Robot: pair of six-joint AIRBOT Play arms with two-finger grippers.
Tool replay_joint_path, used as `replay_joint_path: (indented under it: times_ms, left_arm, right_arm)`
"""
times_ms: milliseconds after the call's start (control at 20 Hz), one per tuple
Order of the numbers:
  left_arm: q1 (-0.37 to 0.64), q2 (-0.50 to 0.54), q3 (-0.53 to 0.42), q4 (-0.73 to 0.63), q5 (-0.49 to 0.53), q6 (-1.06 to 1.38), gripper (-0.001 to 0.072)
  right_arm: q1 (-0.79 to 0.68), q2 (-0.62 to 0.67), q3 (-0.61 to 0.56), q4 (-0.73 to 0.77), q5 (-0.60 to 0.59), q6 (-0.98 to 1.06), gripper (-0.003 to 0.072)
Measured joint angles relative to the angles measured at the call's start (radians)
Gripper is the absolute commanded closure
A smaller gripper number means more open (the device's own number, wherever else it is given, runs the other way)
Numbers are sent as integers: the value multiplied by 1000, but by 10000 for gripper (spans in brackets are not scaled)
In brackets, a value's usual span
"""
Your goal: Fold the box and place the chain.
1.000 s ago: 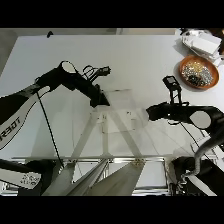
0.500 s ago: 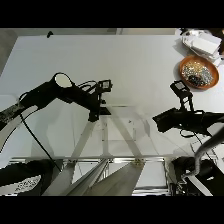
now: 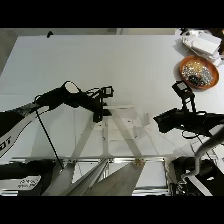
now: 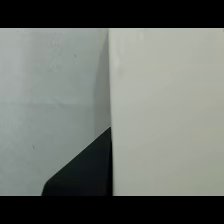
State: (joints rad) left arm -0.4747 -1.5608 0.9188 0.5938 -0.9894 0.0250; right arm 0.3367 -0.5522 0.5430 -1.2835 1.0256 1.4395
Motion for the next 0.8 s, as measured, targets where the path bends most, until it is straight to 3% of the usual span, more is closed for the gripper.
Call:
replay_joint_path:
  times_ms: [350,800]
  left_arm:
    - [-1,-62,129,10,-57,21,710]
    - [0,-119,162,6,-117,58,704]
  right_arm:
    - [0,-2,0,0,-2,0,367]
    - [0,-3,0,-5,-19,-5,367]
